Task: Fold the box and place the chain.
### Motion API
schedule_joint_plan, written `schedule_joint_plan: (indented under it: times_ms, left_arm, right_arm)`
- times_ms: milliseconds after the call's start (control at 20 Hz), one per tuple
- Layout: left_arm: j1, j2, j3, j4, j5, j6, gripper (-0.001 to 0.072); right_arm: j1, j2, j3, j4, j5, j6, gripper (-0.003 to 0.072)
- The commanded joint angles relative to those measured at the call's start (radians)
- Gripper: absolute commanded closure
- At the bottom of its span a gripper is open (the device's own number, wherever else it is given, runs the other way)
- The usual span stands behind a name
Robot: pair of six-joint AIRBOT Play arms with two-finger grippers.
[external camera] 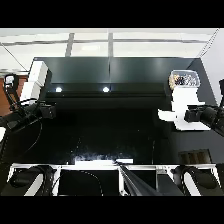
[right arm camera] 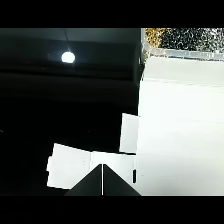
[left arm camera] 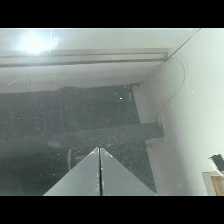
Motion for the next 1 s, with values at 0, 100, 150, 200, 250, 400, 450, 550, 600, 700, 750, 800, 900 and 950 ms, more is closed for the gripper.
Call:
schedule_joint_plan:
  times_ms: [0, 100, 150, 200, 250, 400, 450, 550, 600, 700, 750, 800, 900, 950]
  left_arm:
    - [0.000, 0.001, 0.000, 0.000, 0.001, 0.000, 0.0682]
    - [0.000, 0.001, 0.000, 0.000, 0.001, 0.000, 0.0682]
    - [0.000, 0.001, 0.000, 0.000, 0.001, 0.000, 0.0682]
    - [0.000, 0.001, 0.000, 0.000, 0.001, 0.000, 0.0682]
    - [0.000, 0.001, 0.000, 0.000, 0.001, 0.000, 0.0682]
    - [0.000, 0.001, 0.000, 0.000, 0.001, 0.000, 0.0682]
    - [0.000, 0.001, 0.000, 0.000, 0.001, 0.000, 0.0682]
    - [0.000, 0.001, 0.000, 0.000, 0.001, 0.000, 0.0682]
    - [0.000, 0.001, 0.000, 0.000, 0.001, 0.000, 0.0682]
    - [0.000, 0.001, 0.000, 0.000, 0.001, 0.000, 0.0682]
    - [0.000, 0.001, 0.000, 0.000, 0.001, 0.000, 0.0682]
    - [0.000, 0.001, 0.000, 0.000, 0.006, 0.001, 0.0682]
    - [0.000, -0.004, 0.000, 0.000, 0.096, 0.000, 0.0682]
    - [0.000, -0.010, 0.000, -0.008, 0.163, 0.000, 0.0682]
  right_arm:
    - [0.000, 0.000, 0.000, 0.000, 0.000, 0.000, 0.0675]
    - [0.000, 0.000, 0.000, 0.000, 0.000, 0.000, 0.0675]
    - [0.000, 0.000, 0.000, 0.000, 0.000, 0.000, 0.0675]
    - [0.000, 0.000, 0.000, 0.000, 0.000, 0.000, 0.0675]
    - [0.000, 0.000, 0.000, 0.000, 0.000, 0.000, 0.0675]
    - [0.000, 0.000, 0.000, 0.000, 0.000, 0.000, 0.0675]
    - [0.000, 0.000, 0.000, 0.000, 0.000, 0.000, 0.0675]
    - [0.000, 0.000, 0.000, 0.000, 0.000, 0.000, 0.0675]
    - [0.000, 0.000, 0.000, 0.000, 0.000, 0.000, 0.0675]
    - [0.000, 0.000, 0.000, 0.000, 0.000, 0.000, 0.0675]
    - [0.000, 0.000, 0.000, 0.001, -0.001, 0.001, 0.0675]
    - [0.000, 0.000, 0.000, 0.015, -0.014, 0.000, 0.0675]
    - [0.000, 0.000, 0.000, 0.018, -0.122, -0.001, 0.0675]
    - [0.000, 0.000, 0.000, 0.021, -0.187, 0.000, 0.0675]
